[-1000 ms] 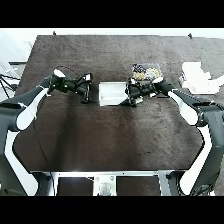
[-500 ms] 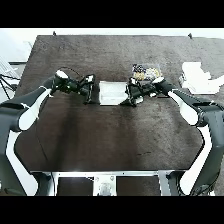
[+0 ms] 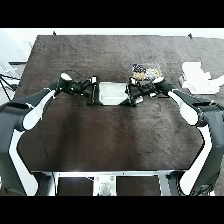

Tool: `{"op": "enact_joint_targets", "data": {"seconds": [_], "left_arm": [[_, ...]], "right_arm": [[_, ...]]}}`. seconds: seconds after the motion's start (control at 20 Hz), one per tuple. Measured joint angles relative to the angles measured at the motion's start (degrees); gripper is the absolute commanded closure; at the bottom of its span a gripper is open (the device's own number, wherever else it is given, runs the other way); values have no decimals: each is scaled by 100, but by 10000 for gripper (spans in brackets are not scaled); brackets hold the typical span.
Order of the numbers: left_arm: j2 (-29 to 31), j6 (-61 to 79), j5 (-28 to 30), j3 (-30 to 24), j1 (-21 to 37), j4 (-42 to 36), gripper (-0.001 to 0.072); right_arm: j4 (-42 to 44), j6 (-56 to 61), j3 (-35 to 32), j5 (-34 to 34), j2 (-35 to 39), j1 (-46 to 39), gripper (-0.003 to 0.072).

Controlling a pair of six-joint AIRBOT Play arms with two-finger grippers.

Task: Fold the box and place the chain.

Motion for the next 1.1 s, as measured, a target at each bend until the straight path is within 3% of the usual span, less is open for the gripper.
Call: {"op": "enact_joint_targets", "data": {"seconds": [1.1], "left_arm": [[-133,85,339,0,-103,-190,3]], "right_arm": [[2,-2,2,-7,0,-2,207]]}}
